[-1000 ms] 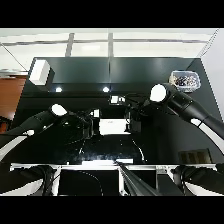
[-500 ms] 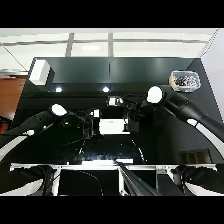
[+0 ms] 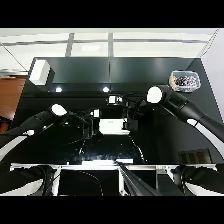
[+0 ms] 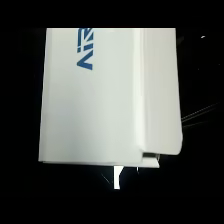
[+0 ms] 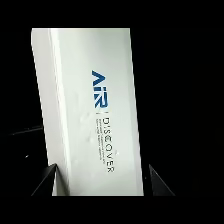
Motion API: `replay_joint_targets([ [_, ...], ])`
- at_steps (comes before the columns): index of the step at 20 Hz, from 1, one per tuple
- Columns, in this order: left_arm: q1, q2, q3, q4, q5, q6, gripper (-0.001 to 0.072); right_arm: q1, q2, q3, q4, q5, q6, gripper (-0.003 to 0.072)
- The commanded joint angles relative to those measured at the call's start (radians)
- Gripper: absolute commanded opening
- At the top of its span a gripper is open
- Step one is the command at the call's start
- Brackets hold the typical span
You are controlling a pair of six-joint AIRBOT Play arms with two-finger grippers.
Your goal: Fold the box and place the chain.
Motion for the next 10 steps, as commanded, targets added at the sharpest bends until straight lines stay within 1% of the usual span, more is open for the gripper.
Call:
replay_joint_targets([
  [1,0.000,0.000,0.000,0.000,0.000,0.000,0.0360,0.000,0.000,0.000,-0.001,-0.026,0.004,0.0680],
  [5,0.000,0.000,0.000,0.000,0.000,0.000,0.0360,-0.002,0.000,0.000,-0.003,-0.047,0.023,0.0680],
  [10,0.000,0.000,0.000,0.000,0.000,0.000,0.0360,-0.004,0.000,0.001,0.002,-0.042,0.044,0.0680],
])
